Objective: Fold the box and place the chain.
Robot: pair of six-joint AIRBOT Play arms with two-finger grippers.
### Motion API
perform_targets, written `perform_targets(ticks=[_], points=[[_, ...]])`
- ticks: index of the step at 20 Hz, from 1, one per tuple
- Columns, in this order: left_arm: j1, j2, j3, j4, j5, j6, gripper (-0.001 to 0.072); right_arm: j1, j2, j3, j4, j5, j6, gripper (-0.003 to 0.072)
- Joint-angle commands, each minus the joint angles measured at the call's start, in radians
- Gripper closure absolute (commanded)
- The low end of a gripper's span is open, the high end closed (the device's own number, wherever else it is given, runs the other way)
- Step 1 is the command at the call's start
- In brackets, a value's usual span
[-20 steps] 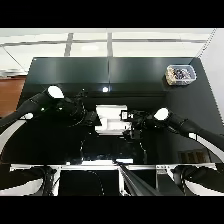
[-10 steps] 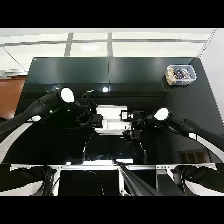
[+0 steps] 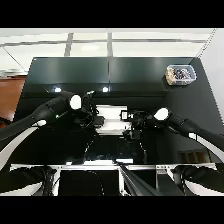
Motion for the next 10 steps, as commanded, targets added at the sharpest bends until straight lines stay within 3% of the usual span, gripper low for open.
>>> perform_targets(ticks=[1,10], points=[[-0.053,-0.006,0.002,0.126,0.013,-0.160,0.0306,0.001,0.000,0.000,0.000,0.000,0.000,0.0558],[-0.161,-0.106,0.126,0.246,-0.066,-0.333,0.0306,0.001,0.000,0.000,0.000,0.000,0.000,0.0558]])
